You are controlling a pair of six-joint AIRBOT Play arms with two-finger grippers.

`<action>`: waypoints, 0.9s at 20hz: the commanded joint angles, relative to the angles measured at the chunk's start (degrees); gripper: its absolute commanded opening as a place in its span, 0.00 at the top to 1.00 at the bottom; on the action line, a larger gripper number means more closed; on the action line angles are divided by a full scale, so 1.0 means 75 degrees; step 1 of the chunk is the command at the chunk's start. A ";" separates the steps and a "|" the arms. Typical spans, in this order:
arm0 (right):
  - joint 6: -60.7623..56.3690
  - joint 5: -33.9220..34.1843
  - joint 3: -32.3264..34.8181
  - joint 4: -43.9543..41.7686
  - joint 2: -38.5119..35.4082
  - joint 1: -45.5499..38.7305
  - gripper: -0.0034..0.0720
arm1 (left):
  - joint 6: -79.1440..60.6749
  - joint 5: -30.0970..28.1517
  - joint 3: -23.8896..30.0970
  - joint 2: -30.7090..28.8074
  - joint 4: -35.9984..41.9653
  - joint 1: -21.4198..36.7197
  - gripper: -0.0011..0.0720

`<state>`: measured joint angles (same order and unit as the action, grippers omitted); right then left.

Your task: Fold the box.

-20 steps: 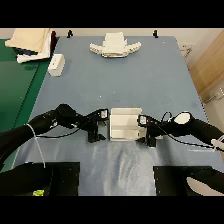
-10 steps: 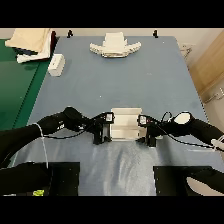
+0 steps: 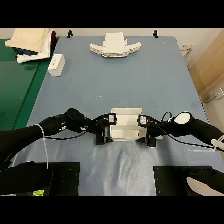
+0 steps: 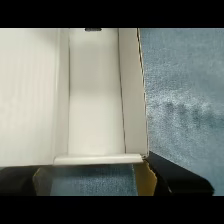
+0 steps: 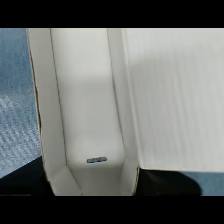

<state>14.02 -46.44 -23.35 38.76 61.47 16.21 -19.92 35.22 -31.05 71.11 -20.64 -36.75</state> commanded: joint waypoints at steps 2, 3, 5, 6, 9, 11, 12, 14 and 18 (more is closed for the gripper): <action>0.0000 -0.0003 -0.0003 0.0000 0.0000 -0.0006 0.28 | 0.0306 -0.0726 0.0006 0.0038 -0.0201 -0.0373 0.02; 0.0000 0.0000 -0.0003 0.0000 0.0000 -0.0006 0.28 | 0.0361 -0.0796 0.0006 0.0044 -0.0227 -0.0391 0.08; 0.0000 -0.0003 -0.0003 0.0000 0.0000 -0.0006 0.28 | 0.0373 -0.0880 0.0006 0.0044 -0.0227 -0.0388 0.27; 0.0000 -0.0003 -0.0003 0.0000 0.0000 -0.0006 0.28 | 0.0373 -0.0880 0.0006 0.0044 -0.0227 -0.0388 0.27; 0.0003 -0.0003 -0.0003 0.0000 0.0000 -0.0006 0.28 | 0.0379 -0.0874 0.0003 0.0041 -0.0221 -0.0388 0.26; 0.0000 0.0000 -0.0003 0.0000 0.0000 -0.0006 0.28 | 0.0379 -0.0871 0.0003 0.0041 -0.0219 -0.0388 0.26; 0.0000 -0.0003 -0.0003 0.0000 0.0000 -0.0006 0.28 | 0.0376 -0.0871 0.0003 0.0041 -0.0221 -0.0388 0.26; 0.0000 -0.0003 -0.0003 0.0000 0.0000 -0.0006 0.28 | 0.0376 -0.0874 0.0003 0.0041 -0.0221 -0.0388 0.26; 0.0000 -0.0003 -0.0003 0.0000 0.0000 -0.0006 0.28 | 0.0376 -0.0874 0.0003 0.0041 -0.0219 -0.0388 0.26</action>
<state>14.02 -46.39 -23.35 38.79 61.47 16.10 -17.12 28.91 -31.00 71.40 -22.26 -39.68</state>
